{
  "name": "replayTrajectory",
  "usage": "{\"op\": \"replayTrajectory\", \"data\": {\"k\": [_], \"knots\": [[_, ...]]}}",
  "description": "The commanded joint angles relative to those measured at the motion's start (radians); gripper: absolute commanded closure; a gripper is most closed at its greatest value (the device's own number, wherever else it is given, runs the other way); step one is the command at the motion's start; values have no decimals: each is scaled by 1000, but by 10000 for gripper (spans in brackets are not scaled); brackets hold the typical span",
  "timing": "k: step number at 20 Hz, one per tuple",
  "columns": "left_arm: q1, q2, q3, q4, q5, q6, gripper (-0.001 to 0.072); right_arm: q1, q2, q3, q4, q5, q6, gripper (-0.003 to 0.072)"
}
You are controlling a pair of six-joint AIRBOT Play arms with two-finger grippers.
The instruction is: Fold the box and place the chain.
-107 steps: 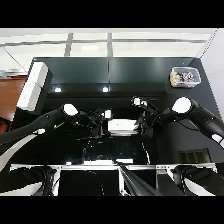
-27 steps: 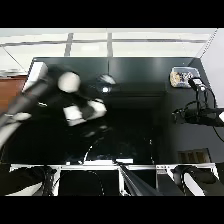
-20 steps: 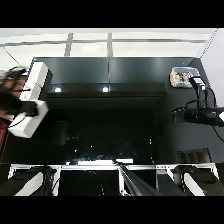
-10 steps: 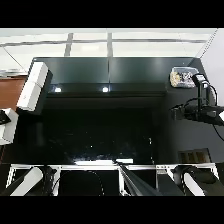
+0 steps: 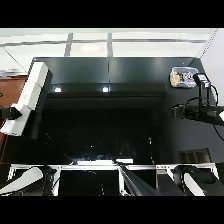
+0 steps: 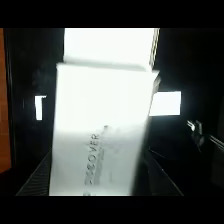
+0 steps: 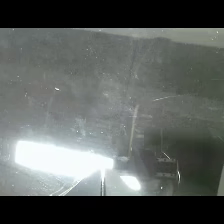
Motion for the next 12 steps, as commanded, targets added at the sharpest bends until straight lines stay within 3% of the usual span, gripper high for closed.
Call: {"op": "replayTrajectory", "data": {"k": [1, 3, 6, 7, 8, 10, 11, 12], "knots": [[-48, -19, 33, -5, 61, -20, -9, 0, -1, -1, 0, 0, 14, 670], [-114, -6, 154, -6, 0, -21, -7, 0, -1, -1, 0, -5, 14, 671], [-217, 1, 407, -17, -109, -164, 24, 0, -1, -1, 11, -8, 14, 671], [-249, 1, 486, -29, -144, -264, 147, 0, -1, -1, 26, -14, 13, 670], [-274, 1, 540, -28, -181, -394, 402, 0, -1, -1, 42, -27, 13, 670], [-302, 4, 567, -25, -311, -646, 625, 0, -1, -1, 60, -62, 13, 671], [-316, 11, 540, -35, -364, -645, 684, 0, -1, -1, 53, -89, 13, 671], [-344, 35, 479, -40, -373, -643, 684, 0, -1, -1, 48, -121, 13, 670]]}}
